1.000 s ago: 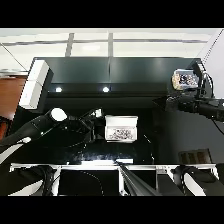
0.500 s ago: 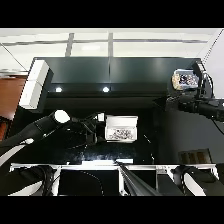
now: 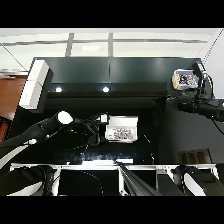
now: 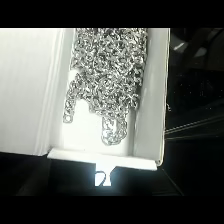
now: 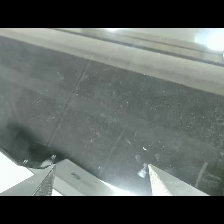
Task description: Fold the box and place the chain.
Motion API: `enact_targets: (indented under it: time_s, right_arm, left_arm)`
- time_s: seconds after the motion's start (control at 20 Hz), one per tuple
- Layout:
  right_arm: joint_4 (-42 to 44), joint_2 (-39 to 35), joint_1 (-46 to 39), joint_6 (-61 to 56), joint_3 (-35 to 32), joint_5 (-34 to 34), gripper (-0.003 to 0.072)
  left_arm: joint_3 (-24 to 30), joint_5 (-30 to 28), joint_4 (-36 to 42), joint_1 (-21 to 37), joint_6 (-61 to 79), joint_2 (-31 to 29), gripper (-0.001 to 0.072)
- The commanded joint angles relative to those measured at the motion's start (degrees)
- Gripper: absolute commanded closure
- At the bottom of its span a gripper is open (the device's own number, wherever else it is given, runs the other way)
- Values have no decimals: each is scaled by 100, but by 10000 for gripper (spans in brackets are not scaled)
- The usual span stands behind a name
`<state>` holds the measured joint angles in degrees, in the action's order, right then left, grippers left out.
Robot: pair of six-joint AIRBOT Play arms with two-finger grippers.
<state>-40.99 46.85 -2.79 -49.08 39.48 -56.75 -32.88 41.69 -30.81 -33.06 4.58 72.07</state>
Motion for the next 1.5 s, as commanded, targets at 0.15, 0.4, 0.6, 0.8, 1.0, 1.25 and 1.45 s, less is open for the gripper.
enact_targets:
  time_s: [0.15,0.4,0.6,0.8,1.0,1.25,1.45]
  right_arm:
    - [2,-2,0,0,2,-2,24]
    - [4,-2,37,-9,2,-26,23]
    - [-11,90,555,-372,0,0,-34]
    - [-90,656,1381,-461,2,146,-34]
    - [-522,1078,1965,645,0,184,-26]
    - [-568,1056,2070,2149,4,-479,-26]
    - [-890,1045,2271,2323,-4,-949,-4]
  left_arm:
    - [-4,-85,151,-118,195,92,3]
    - [-22,-81,109,-175,251,157,229]
    - [-22,-81,109,-175,251,157,229]
    - [-22,-81,109,-175,251,157,229]
    - [-22,-79,109,-175,251,157,228]
    - [-22,-81,109,-175,254,157,228]
    - [-22,-79,109,-175,251,157,228]
